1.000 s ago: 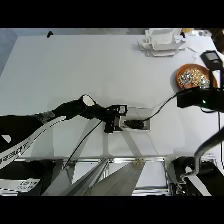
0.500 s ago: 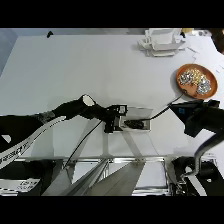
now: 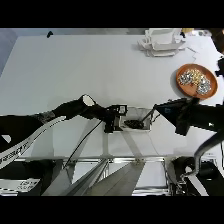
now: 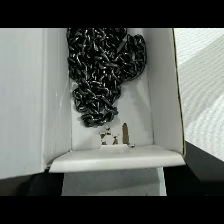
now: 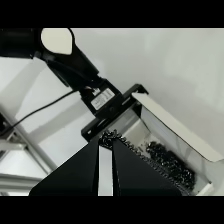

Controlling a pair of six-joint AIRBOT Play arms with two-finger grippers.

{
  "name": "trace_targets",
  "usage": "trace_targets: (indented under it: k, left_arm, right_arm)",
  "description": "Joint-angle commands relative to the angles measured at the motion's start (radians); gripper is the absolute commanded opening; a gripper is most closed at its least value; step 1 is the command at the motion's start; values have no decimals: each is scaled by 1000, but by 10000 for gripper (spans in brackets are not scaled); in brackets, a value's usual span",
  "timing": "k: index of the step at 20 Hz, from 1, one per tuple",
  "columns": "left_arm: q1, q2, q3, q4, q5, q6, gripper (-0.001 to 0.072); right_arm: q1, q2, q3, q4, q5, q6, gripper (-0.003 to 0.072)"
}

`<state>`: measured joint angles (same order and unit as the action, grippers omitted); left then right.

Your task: Fold the box and place the chain.

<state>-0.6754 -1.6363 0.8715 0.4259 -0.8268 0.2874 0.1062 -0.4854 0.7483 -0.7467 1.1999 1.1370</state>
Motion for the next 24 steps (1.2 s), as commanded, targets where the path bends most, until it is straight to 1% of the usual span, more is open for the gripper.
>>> trace_targets:
  k: [1, 4, 6, 7, 9, 12, 14, 15, 17, 19, 22, 24]
  left_arm:
    - [1, 0, 1, 0, 0, 0, 10]
    - [1, 0, 1, 0, 0, 0, 10]
    - [1, 0, 1, 0, 0, 0, 10]
    - [1, 0, 1, 0, 0, 0, 10]
    - [1, 0, 1, 0, 0, 0, 10]
    - [1, 0, 1, 0, 0, 0, 10]
    - [1, 0, 1, 0, 0, 0, 10]
    - [1, 0, 1, 0, 0, 0, 10]
    - [0, 0, 1, 0, 0, 0, 10]
    - [1, 0, 1, 0, 0, 0, 10]
    - [1, 0, 1, 0, 0, 0, 10]
    - [1, 0, 1, 0, 0, 0, 10]
  right_arm:
    - [1, -81, -79, 24, -20, -67, 19]
    - [1, -174, -162, 21, -35, -108, 19]
    - [17, -229, -195, 9, -52, -128, 19]
    - [48, -256, -201, -18, -78, -127, 21]
    - [127, -307, -201, -87, -121, -117, 67]
    - [207, -349, -201, -143, -180, -79, 77]
    - [208, -348, -197, -142, -202, -61, 197]
    - [208, -348, -187, -143, -193, -61, 206]
    - [208, -348, -140, -148, -124, -60, 205]
    - [208, -348, -58, -203, -60, -34, 203]
    - [169, -348, 61, -425, -53, 106, 201]
    - [100, -350, 72, -560, -87, 208, 199]
